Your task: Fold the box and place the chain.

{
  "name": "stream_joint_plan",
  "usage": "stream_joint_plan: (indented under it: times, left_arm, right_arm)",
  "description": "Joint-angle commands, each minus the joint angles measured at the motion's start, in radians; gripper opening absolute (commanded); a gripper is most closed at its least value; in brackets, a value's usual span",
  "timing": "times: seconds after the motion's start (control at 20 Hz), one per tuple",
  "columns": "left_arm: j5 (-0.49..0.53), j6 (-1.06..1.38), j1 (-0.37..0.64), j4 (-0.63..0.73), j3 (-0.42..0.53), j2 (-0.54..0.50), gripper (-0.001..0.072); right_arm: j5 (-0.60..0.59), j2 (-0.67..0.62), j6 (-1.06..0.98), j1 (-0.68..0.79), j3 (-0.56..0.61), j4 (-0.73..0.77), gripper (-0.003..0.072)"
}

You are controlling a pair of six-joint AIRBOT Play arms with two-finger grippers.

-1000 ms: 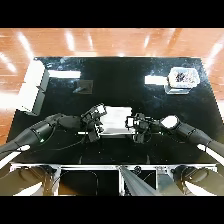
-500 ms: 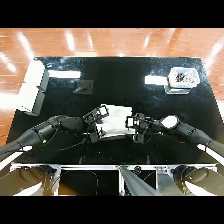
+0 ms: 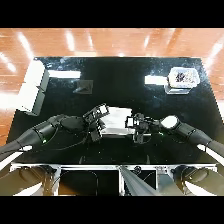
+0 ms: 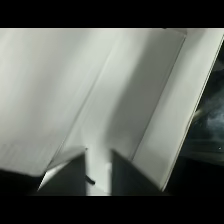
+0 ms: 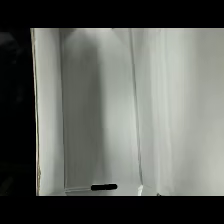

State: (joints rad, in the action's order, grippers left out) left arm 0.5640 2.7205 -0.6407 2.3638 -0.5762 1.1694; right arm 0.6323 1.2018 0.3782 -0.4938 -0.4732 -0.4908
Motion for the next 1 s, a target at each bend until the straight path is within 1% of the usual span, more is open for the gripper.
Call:
stream_joint_plan:
  times: [0.0,0.1,0.2,0.35,0.45,0.6,0.65,0.75,0.85,0.95]
  left_arm:
    - [0.009,-0.022,0.011,-0.006,-0.010,0.000,0.0026]
    - [0.013,-0.054,0.023,-0.013,-0.013,-0.012,0.0023]
    - [0.013,-0.116,0.037,-0.049,-0.013,-0.043,0.0023]
    - [0.033,-0.177,0.074,-0.074,-0.013,-0.122,0.0023]
    - [0.077,-0.212,0.113,-0.078,-0.013,-0.187,0.0023]
    - [0.188,-0.258,0.194,-0.086,-0.013,-0.278,0.0023]
    - [0.222,-0.299,0.226,-0.115,-0.013,-0.301,0.0022]
    - [0.283,-0.475,0.299,-0.256,-0.013,-0.330,0.0022]
    - [0.366,-0.708,0.388,-0.414,-0.013,-0.326,0.0023]
    - [0.461,-0.873,0.488,-0.497,-0.013,-0.314,0.0022]
  right_arm:
    - [-0.006,0.001,-0.001,-0.001,0.000,0.000,0.0621]
    - [-0.006,0.001,-0.001,-0.001,0.000,-0.001,0.0621]
    - [-0.006,0.001,-0.001,-0.001,0.000,0.000,0.0621]
    - [-0.006,0.001,-0.001,-0.001,0.000,0.000,0.0621]
    - [-0.006,0.001,0.000,-0.001,0.000,-0.001,0.0621]
    - [-0.006,0.001,0.000,-0.001,0.000,-0.001,0.0621]
    - [-0.005,0.001,0.000,-0.001,0.000,-0.001,0.0621]
    - [-0.005,0.001,0.000,-0.001,0.000,-0.001,0.0621]
    - [-0.005,0.001,0.000,-0.001,0.000,-0.001,0.0621]
    - [-0.005,0.001,0.000,-0.001,0.000,-0.001,0.0621]
